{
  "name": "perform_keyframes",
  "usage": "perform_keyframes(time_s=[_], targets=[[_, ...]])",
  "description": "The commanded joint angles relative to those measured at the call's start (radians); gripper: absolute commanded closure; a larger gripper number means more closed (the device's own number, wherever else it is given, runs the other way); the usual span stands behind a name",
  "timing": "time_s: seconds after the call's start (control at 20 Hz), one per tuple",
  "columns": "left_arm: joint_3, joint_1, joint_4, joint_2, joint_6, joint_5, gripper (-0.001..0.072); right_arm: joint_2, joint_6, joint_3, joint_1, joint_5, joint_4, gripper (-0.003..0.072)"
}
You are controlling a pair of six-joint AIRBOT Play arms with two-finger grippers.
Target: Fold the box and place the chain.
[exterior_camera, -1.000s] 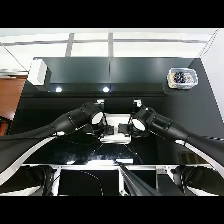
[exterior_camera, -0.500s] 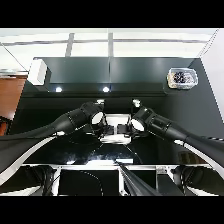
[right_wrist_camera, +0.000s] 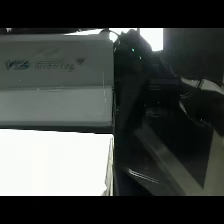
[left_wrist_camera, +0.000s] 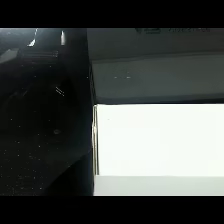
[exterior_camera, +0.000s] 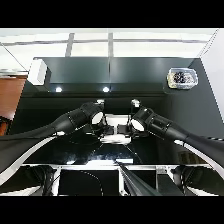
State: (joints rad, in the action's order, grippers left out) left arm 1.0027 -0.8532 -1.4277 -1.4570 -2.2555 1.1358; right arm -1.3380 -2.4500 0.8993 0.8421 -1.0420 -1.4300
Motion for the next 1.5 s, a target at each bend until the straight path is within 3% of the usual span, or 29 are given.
perform_keyframes(time_s=[0.0, 0.25, 0.3, 0.35, 0.55, 0.65, 0.7, 0.85, 1.05, 1.15, 1.3, 1.45], targets=[[0.0, -0.001, 0.0, 0.0, 0.001, -0.001, 0.0682, -0.001, 0.002, 0.001, 0.001, 0.007, -0.008, 0.0579], [0.0, -0.001, 0.0, 0.0, 0.001, -0.001, 0.0682, -0.002, 0.002, 0.001, 0.001, 0.006, -0.011, 0.0579], [0.0, -0.001, 0.0, 0.0, 0.001, -0.001, 0.0682, -0.003, 0.006, 0.001, 0.001, 0.005, -0.011, 0.065], [0.0, -0.001, 0.0, 0.0, 0.001, -0.001, 0.0681, -0.003, 0.024, 0.001, 0.002, 0.006, -0.01, 0.0676], [0.0, -0.001, 0.0, 0.0, 0.001, -0.001, 0.0682, -0.002, 0.023, 0.002, 0.001, 0.0, -0.023, 0.0669], [0.0, -0.001, 0.0, 0.0, 0.001, -0.002, 0.0682, 0.001, 0.024, 0.011, 0.001, -0.009, -0.043, 0.0399], [0.0, -0.001, 0.0, 0.0, 0.001, -0.002, 0.0682, 0.009, 0.027, 0.017, -0.001, -0.016, -0.05, 0.0361], [0.0, -0.001, 0.0, 0.0, 0.001, -0.001, 0.0682, 0.075, 0.123, 0.031, -0.006, -0.03, -0.048, 0.0359], [0.0, -0.001, 0.0, 0.0, 0.001, -0.001, 0.0681, 0.254, 0.267, 0.036, -0.02, -0.116, -0.071, 0.0359], [0.0, -0.001, 0.0, 0.0, 0.0, -0.001, 0.0681, 0.369, 0.275, 0.037, -0.045, -0.165, -0.17, 0.0359], [0.0, -0.001, 0.0, 0.0, 0.0, 0.0, 0.0682, 0.489, 0.27, 0.036, -0.103, -0.257, -0.472, 0.0358], [0.002, -0.001, -0.002, 0.0, -0.009, 0.005, 0.0682, 0.511, 0.275, 0.034, -0.239, -0.301, -0.684, 0.0358]])
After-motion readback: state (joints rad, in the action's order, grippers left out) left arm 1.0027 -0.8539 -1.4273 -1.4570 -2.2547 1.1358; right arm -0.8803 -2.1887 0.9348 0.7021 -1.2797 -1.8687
